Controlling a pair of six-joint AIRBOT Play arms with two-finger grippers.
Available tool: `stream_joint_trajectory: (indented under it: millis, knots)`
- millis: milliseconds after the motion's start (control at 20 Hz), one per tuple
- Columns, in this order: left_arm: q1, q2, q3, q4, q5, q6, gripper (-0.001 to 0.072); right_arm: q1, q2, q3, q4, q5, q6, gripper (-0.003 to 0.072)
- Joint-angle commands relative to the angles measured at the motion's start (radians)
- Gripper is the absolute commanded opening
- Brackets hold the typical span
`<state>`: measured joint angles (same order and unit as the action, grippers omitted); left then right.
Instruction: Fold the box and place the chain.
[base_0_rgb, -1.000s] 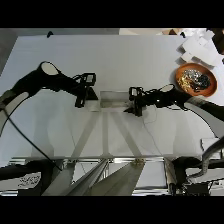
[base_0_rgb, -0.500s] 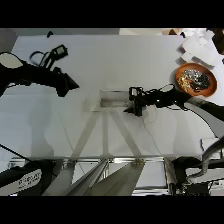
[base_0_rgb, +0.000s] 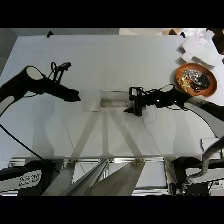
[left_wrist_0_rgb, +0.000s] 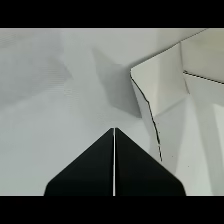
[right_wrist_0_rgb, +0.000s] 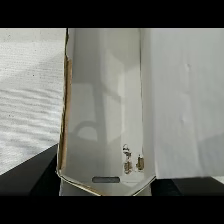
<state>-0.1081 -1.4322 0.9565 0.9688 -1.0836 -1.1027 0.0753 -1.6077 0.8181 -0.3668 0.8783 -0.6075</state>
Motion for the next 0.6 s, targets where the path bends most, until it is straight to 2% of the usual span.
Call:
stream_joint_trajectory:
  millis: [0, 250, 550]
  knots:
    - [-0.024, -0.013, -0.081, -0.048, 0.071, -0.03, 0.0007, 0.0, 0.0, 0.0, 0.0, 0.0, 0.0, 0.0371]
    - [-0.026, -0.013, -0.136, -0.209, 0.087, 0.069, 0.0007, 0.0, 0.0, 0.0, 0.0, 0.0, 0.0, 0.0371]
    - [-0.089, -0.037, -0.136, -0.208, 0.172, 0.071, 0.0008, 0.0, 0.0, 0.0, 0.0, 0.0, 0.0, 0.0371]
